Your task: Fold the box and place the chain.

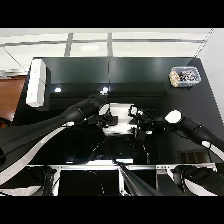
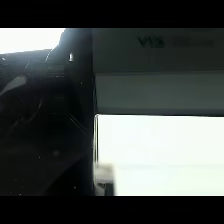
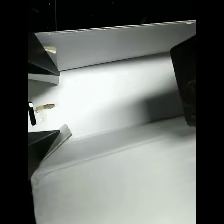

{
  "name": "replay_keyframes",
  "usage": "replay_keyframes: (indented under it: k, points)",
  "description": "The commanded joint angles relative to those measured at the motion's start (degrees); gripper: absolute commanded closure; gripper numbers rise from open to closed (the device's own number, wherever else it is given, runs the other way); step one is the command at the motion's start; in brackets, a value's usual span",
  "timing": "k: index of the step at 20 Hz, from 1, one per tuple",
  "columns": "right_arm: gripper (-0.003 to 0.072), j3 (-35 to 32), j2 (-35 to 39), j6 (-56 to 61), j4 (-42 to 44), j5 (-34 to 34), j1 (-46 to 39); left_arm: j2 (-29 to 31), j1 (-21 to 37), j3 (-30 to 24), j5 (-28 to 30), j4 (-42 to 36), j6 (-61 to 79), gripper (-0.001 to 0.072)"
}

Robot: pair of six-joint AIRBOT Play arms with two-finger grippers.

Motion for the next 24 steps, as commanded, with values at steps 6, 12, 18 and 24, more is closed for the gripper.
replay_keyframes:
  k: [6, 12, 18, 24]
  points:
    - [0.0673, 4.85, 5.35, 33.73, -12.66, 12.09, -6.84, 0.0, 0.04, 0.04, 0.13, -0.46, 0.0, 0.068]
    - [0.0673, 1.33, 11.41, 79.1, -28.7, 6.62, -32.46, 0.0, 0.04, 0.04, 0.13, -0.48, -0.02, 0.068]
    - [0.0673, -6.8, 2.29, 70.23, -5.79, 14.05, -25.97, -0.02, 0.04, 0.04, 0.24, -0.46, -0.02, 0.068]
    - [0.0672, -0.68, -3.3, 57.02, 6.01, 18.25, -17.59, -0.02, 0.04, 0.04, 0.13, -0.46, 0.0, 0.068]
